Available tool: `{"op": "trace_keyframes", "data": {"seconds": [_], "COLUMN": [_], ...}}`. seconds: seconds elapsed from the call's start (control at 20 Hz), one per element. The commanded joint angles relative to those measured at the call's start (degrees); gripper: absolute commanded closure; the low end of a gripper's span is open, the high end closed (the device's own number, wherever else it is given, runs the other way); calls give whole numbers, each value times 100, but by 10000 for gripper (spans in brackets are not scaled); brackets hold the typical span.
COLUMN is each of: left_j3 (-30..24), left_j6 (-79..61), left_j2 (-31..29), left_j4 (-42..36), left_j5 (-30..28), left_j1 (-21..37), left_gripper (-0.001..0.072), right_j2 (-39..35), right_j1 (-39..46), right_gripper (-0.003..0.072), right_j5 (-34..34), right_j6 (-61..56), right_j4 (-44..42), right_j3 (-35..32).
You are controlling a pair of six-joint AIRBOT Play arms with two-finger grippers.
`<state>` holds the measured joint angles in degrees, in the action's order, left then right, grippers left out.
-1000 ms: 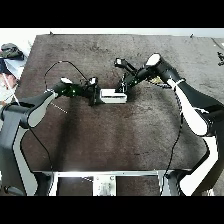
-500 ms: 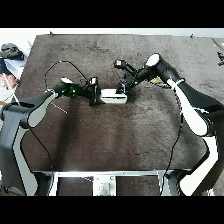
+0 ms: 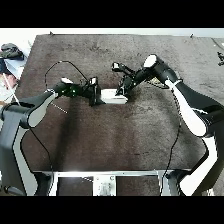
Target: Fold the box and place the chain.
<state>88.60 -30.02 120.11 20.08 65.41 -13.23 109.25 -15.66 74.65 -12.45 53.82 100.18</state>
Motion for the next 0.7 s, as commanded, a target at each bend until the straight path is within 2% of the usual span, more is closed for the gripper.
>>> {"op": "trace_keyframes", "data": {"seconds": [0.0, 0.15, 0.25, 0.55, 0.65], "left_j3": [2, 2, 2, 2, 2], "left_j6": [-4, -2, -4, -4, -2], "left_j2": [-4, -4, -4, -4, -4], "left_j4": [4, 4, 4, 4, 4], "left_j5": [0, 0, -2, 0, 0], "left_j1": [7, 7, 7, 7, 7], "left_gripper": [504, 504, 504, 504, 504], "right_j2": [79, 151, 155, -151, -240], "right_j1": [-11, -13, -11, 39, 146], "right_gripper": [636, 633, 439, 455, 456], "right_j5": [168, 256, 269, 142, 142], "right_j6": [-85, -87, -92, -81, -81], "right_j4": [39, 37, 35, -267, -723], "right_j3": [-4, -87, -162, -151, -151]}}
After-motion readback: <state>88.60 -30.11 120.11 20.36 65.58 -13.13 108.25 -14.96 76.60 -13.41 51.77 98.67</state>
